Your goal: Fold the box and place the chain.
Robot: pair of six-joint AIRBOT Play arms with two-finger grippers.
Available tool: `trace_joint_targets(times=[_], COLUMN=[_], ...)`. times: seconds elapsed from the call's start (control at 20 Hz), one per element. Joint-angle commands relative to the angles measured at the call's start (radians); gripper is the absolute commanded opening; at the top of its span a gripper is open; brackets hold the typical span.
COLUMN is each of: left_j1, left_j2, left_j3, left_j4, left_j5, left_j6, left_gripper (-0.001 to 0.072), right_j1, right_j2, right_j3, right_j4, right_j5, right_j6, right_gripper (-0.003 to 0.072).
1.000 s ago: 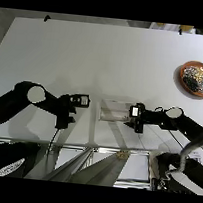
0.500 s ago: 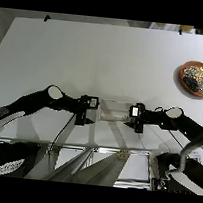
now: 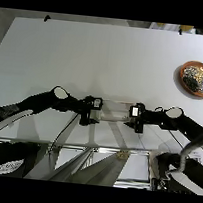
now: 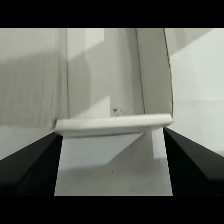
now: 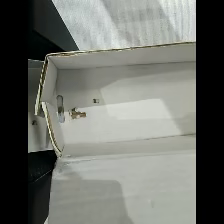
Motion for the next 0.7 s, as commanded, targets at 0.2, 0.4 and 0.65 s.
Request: trace_joint_targets(times=[0.2, 0.4, 0.65], left_j1=[-0.006, -0.008, -0.014], left_j2=[-0.017, -0.018, -0.039], left_j3=[0.001, 0.001, 0.001], left_j4=[-0.037, -0.071, -0.11], left_j5=[0.01, 0.011, 0.014], left_j6=[0.031, 0.086, 0.095], left_gripper=[0.0704, 0.0703, 0.0702], right_j1=[0.0, 0.0, 0.0], right_j2=[0.0, 0.0, 0.0], right_j3=[0.0, 0.0, 0.0], right_j4=[0.0, 0.0, 0.0], right_j5=[0.0, 0.0, 0.0], right_j6=[0.001, 0.001, 0.001], right_gripper=[0.0279, 0.0279, 0.0279])
